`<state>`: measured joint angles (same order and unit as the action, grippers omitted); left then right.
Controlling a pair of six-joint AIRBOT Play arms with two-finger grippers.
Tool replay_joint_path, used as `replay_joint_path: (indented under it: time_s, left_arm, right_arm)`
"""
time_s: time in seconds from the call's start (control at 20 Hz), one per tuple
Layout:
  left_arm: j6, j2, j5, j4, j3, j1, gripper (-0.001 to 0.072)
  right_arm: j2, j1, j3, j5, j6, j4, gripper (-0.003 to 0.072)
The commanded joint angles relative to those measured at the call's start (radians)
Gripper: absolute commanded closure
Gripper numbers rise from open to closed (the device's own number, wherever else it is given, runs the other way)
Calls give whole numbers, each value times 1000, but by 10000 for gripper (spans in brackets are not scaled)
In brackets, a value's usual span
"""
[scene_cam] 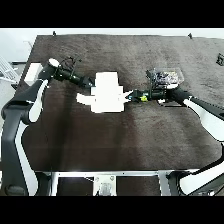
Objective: Fold the box and place the chain.
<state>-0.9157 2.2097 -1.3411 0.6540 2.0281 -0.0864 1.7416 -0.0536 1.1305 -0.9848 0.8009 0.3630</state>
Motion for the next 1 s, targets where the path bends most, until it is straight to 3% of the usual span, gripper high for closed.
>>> replay_joint_path:
  time_s: [0.0, 0.95]
  left_arm:
    - [-5, -1, 2, 0, 1, 0, 228]
    - [-29, -11, -4, 128, 20, -42, 228]
  right_arm:
    - [1, 0, 1, -4, 0, 0, 676]
    - [1, 0, 1, -16, 0, -4, 676]
